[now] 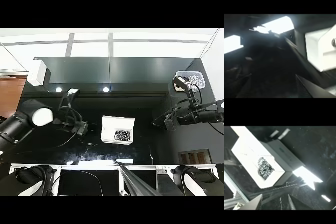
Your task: Fold the box and place the chain.
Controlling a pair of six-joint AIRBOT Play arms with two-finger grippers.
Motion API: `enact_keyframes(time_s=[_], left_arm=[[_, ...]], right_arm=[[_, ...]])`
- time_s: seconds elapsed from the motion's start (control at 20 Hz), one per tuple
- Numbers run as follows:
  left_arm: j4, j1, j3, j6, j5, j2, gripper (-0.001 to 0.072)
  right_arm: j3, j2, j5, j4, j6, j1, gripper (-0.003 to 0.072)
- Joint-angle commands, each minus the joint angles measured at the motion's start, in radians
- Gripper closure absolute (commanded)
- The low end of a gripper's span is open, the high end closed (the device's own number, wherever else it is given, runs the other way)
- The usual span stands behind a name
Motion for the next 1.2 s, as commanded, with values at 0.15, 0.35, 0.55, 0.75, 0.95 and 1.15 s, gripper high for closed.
enact_keyframes(time_s=[0.15,0.35,0.55,0.75,0.95,1.15], left_arm=[[-0.777,0.395,-0.277,1.101,-0.034,-0.086,-0.0011],[-0.755,0.312,-0.271,1.654,0.013,-0.199,-0.0011],[-0.734,0.182,-0.257,1.983,0.229,-0.216,-0.0008],[-0.735,0.069,-0.249,2.051,0.359,-0.216,-0.0008],[-0.846,0.058,-0.249,2.064,0.358,-0.217,-0.0008],[-0.890,0.035,-0.249,2.076,0.329,-0.229,-0.0007]], right_arm=[[0.000,0.001,-0.004,-0.001,0.001,-0.001,0.0302],[0.000,0.001,-0.003,-0.001,0.005,0.000,0.0302],[0.000,0.001,-0.003,-0.001,0.027,0.000,0.0302],[0.000,0.001,-0.003,-0.001,0.058,0.000,0.0302],[-0.001,0.001,-0.001,-0.001,0.065,0.000,0.0302],[-0.005,0.000,-0.002,-0.001,0.065,0.000,0.0302]])
